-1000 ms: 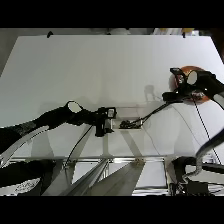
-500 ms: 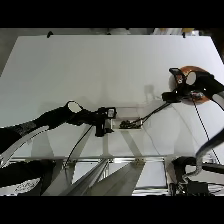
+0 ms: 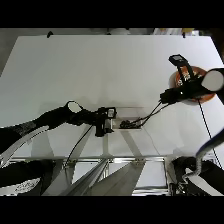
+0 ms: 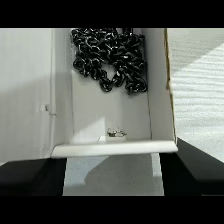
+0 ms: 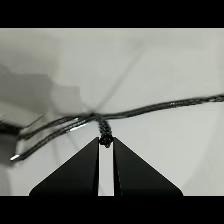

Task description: Fold the box and place the chain.

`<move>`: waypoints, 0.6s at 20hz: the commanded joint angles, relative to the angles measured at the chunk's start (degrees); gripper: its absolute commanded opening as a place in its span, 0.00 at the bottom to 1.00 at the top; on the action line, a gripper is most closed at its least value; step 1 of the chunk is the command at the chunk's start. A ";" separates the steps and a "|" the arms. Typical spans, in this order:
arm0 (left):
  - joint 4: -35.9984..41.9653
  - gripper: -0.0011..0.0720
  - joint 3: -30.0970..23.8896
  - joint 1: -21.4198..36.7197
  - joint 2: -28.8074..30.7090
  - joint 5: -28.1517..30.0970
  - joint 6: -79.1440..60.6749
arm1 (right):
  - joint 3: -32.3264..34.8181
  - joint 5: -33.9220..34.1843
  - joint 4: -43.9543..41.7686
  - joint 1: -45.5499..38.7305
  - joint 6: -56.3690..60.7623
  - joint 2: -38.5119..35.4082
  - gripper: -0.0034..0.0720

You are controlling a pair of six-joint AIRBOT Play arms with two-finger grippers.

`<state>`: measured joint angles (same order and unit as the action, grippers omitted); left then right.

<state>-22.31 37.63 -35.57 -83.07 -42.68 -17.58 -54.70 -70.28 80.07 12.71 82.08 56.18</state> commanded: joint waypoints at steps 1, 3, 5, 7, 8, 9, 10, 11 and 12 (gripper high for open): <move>-0.02 0.39 0.02 0.00 0.00 0.00 -0.02 | -0.04 -4.87 -6.38 5.99 0.20 -8.79 0.07; -0.02 0.39 0.02 0.00 0.00 0.00 -0.02 | -0.04 -5.88 -10.47 8.00 0.17 -12.00 0.07; -0.02 0.39 0.02 0.00 0.00 0.00 -0.02 | -0.04 -5.46 -14.56 9.55 -0.04 -14.12 0.07; -0.02 0.39 0.02 0.00 0.00 0.02 -0.02 | -0.04 -4.98 -18.25 11.02 -0.39 -15.23 0.07; -0.02 0.39 0.02 0.00 0.00 0.02 -0.02 | -0.04 -4.52 -19.85 11.74 -1.64 -15.30 0.07; -0.02 0.39 0.02 0.00 0.00 0.02 -0.02 | -0.04 -3.17 -21.40 12.59 -2.56 -15.30 0.07; -0.02 0.39 0.02 0.00 0.00 0.00 -0.02 | -0.04 -1.09 -22.71 13.55 -3.65 -15.28 0.07; -0.02 0.39 0.02 0.00 0.00 0.00 -0.02 | -0.04 1.55 -23.43 14.71 -4.59 -15.28 0.07; -0.02 0.39 0.02 0.00 0.00 0.02 -0.02 | -0.04 4.20 -23.37 15.85 -4.63 -15.21 0.07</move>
<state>-22.31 37.63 -35.57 -83.07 -42.68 -17.58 -54.70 -71.77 60.51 25.76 79.48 41.52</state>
